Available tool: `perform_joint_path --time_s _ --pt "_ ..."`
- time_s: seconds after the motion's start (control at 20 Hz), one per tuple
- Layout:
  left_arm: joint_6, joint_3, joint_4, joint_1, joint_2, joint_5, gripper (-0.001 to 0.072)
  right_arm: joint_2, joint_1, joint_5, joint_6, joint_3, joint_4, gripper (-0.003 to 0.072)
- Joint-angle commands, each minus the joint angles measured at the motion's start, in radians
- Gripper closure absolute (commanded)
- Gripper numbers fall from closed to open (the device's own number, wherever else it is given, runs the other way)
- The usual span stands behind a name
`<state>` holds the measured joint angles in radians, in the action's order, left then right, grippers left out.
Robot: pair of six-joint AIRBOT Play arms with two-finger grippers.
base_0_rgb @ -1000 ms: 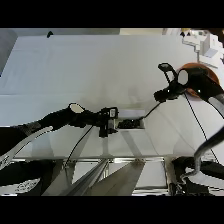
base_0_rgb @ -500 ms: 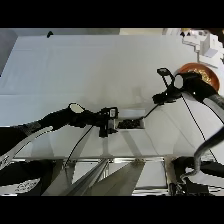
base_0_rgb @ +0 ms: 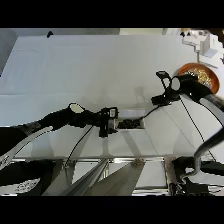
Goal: Fold the box and place the chain.
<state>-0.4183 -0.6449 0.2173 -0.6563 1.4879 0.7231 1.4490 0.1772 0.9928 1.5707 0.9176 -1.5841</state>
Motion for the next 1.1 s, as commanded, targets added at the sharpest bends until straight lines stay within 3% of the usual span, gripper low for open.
perform_joint_path --time_s 0.0,0.35,0.6,0.8,1.05 --pt "0.0 0.0 0.0 0.0 -0.001 0.0 0.0571 -0.021 0.0 0.03 -0.005 -0.006 -0.044 0.0666" --pt "0.0 -0.001 0.0 0.0 -0.001 0.0 0.0571 -0.265 0.017 0.177 -0.016 -0.006 -0.04 0.0666" --pt "0.0 0.0 0.0 0.0 -0.001 0.002 0.0571 -0.458 0.092 0.328 -0.07 -0.006 0.095 0.0665" --pt "0.0 0.0 0.0 0.0 -0.001 0.006 0.0571 -0.581 0.203 0.329 -0.057 -0.006 0.208 0.0665" --pt "0.0 -0.001 0.0 0.0 -0.001 0.006 0.0571 -0.62 0.348 0.234 -0.022 -0.006 0.265 0.0665"
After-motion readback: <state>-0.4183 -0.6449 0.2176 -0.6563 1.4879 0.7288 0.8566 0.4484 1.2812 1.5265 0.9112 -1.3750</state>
